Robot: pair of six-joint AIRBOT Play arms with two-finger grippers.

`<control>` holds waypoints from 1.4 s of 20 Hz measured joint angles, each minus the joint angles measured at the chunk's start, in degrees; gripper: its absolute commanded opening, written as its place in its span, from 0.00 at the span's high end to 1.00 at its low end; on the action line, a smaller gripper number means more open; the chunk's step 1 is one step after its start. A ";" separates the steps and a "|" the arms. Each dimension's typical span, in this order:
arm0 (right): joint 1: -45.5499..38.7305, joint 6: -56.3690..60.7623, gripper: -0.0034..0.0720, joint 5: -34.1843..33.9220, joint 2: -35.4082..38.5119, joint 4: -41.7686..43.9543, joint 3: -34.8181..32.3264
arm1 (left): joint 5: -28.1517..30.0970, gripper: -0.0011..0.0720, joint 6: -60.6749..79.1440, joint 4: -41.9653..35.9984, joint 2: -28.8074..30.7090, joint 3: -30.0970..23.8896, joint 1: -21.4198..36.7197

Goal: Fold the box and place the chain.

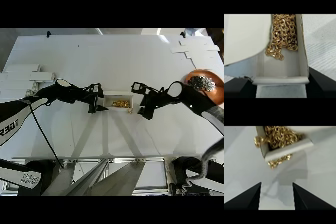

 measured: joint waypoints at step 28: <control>4.70 0.37 0.94 -0.20 -5.40 0.00 -0.15 | 0.00 0.54 0.00 0.00 0.02 0.02 0.00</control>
